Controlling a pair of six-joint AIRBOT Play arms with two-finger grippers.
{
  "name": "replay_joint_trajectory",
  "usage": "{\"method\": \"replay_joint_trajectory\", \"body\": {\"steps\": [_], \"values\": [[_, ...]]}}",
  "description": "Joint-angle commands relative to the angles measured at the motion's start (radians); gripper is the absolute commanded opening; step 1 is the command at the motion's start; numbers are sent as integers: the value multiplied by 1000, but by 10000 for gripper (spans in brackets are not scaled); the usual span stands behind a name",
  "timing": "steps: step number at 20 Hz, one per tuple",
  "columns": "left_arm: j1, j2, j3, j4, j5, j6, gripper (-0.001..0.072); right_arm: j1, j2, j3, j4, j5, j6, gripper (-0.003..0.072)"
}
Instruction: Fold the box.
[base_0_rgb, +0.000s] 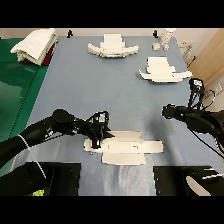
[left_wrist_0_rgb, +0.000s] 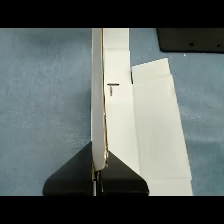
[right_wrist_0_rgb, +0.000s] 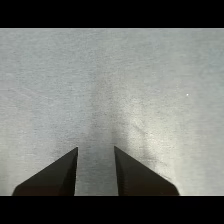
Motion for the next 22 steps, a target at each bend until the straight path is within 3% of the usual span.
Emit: {"method": "replay_joint_trajectory", "body": {"steps": [1, 7, 8, 9, 10, 11, 14, 18, 22], "values": [[-1, -3, -18, 10, -17, -2, 11, 0, 0, 1, 3, -1, 0, 343], [-1, -3, -17, 10, -15, -8, 12, 0, 0, 1, 50, -2, -1, 334], [0, -3, -17, 10, -14, -8, 11, 0, 0, 2, 68, -6, -3, 299], [0, -3, -17, 10, -12, -8, 12, 0, 0, 2, 92, -17, -3, 149], [0, -3, -17, 10, -12, -8, 12, 0, 0, 2, 122, -40, -4, 51], [0, -3, -17, 10, -13, -8, 12, 0, 0, 4, 174, -86, -34, 4], [0, -3, -17, 10, -13, -8, 11, 19, 6, 6, 385, -278, -195, 2], [0, -3, -17, 10, -13, -8, 12, 246, 78, 5, 380, -514, -161, 1], [0, -3, -17, 9, -13, -8, 12, 673, 132, -23, 315, -503, -126, 1]]}}
